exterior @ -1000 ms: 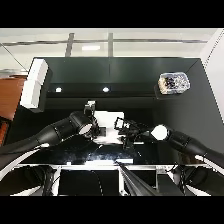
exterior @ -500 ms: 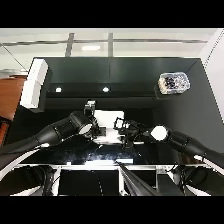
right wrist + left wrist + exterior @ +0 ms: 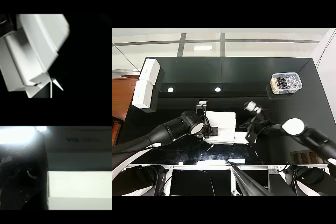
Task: Fold the box and place the chain.
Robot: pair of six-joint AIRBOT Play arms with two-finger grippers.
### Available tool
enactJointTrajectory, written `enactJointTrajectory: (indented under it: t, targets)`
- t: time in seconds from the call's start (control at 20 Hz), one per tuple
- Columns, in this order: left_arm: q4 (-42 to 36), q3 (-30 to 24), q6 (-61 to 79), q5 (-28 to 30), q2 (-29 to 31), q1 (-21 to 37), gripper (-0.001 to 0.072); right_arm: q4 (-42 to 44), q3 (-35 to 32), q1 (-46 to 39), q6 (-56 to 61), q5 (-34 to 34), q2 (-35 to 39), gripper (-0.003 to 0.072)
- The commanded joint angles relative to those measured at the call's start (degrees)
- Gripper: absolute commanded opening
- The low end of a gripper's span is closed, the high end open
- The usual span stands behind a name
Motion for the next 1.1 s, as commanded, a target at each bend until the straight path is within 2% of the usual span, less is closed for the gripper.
enactJointTrajectory:
  t: [0.0,0.1,0.25,0.4,0.6,0.8,0.85,0.9,0.95,1.0,1.05]
  targets:
    - [0.2,0.1,-0.1,-0.1,0.0,0.2,0.0026,-5.8,0.1,-13.3,23.4,10.7,6.9,0.0024]
    - [0.2,0.1,-0.1,-0.1,0.0,0.2,0.0027,-8.4,-0.5,-20.1,40.0,13.2,7.2,0.0024]
    - [0.2,0.1,-0.1,-0.2,0.0,0.2,0.0026,-8.0,-7.0,-22.2,51.9,13.3,5.4,0.0024]
    - [0.2,0.1,-0.1,-0.1,0.0,0.2,0.0027,-4.3,-10.6,-19.1,53.7,10.0,0.4,0.0024]
    - [0.2,0.1,0.0,-0.5,0.0,0.2,0.0027,8.5,-10.4,-10.0,49.7,2.6,-7.1,0.0025]
    - [0.2,0.1,0.0,-0.5,0.0,0.2,0.0028,12.5,-9.2,-3.1,49.1,-0.7,-9.3,0.0026]
    - [0.2,0.1,0.0,-0.5,0.0,0.2,0.0027,12.7,-8.2,-2.8,48.1,0.3,-9.3,0.0063]
    - [0.2,0.1,0.0,-0.5,0.0,0.2,0.0027,12.5,-6.7,-2.8,47.4,2.0,-9.3,0.0268]
    - [0.2,0.1,0.0,-0.5,0.0,0.2,0.0027,11.5,-4.8,-2.9,47.0,4.0,-9.3,0.04]
    - [0.2,0.1,0.0,-0.5,0.0,0.2,0.0028,10.3,-2.8,-2.9,46.4,6.4,-9.3,0.0458]
    - [0.2,0.1,0.0,-0.5,0.0,0.2,0.0027,9.1,-1.1,-2.9,46.2,8.2,-9.3,0.0577]
